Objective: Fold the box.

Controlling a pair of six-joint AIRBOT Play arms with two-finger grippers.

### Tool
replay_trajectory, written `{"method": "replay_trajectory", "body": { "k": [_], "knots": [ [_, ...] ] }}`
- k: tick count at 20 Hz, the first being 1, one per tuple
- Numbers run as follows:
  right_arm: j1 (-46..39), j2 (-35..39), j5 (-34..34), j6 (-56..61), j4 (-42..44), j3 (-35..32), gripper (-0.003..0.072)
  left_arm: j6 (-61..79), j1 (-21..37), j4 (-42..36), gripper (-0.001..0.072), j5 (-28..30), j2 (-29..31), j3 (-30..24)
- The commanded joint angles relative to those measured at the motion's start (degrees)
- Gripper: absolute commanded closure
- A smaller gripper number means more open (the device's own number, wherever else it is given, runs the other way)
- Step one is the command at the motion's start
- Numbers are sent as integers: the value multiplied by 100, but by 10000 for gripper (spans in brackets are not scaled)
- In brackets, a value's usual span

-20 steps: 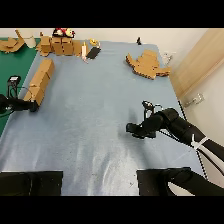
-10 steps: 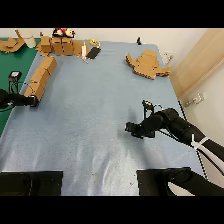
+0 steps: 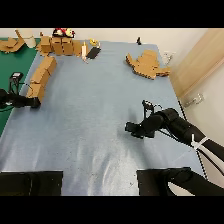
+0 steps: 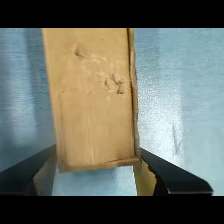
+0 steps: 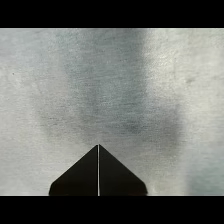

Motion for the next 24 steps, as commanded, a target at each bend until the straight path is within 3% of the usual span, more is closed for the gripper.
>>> {"method": "replay_trajectory", "body": {
  "k": [1, 6, 10, 11, 12, 14, 15, 20, 24],
  "knots": [
    [4, -2, -2, 2, 17, 4, 681, -223, 269, 236, 4, -789, 326, 186],
    [4, -2, 0, -4, 35, 4, 681, -260, 605, 568, 4, -1836, 1126, 411],
    [4, -17, -2, -175, 61, 85, 679, -256, 98, 133, 7, -2599, 1486, 411],
    [4, -48, -11, -267, 92, 181, 680, -260, -138, -103, 92, -2736, 1504, 411],
    [4, -96, -15, -404, 131, 319, 679, -258, -442, -404, 320, -2887, 1502, 411],
    [4, -269, -57, -636, 138, 721, 680, -251, -1130, -861, 654, -2813, 1473, 413],
    [4, -396, -105, -761, 138, 970, 680, -243, -1499, -994, 697, -2693, 1438, 413],
    [7, -1084, -264, -1250, 151, 2063, 680, -1169, -3099, -1130, 697, -2496, 1156, 411],
    [7, -1357, -201, -1458, 144, 2420, 680, -1620, -3803, -1285, 698, -2389, 828, 411]
  ]
}}
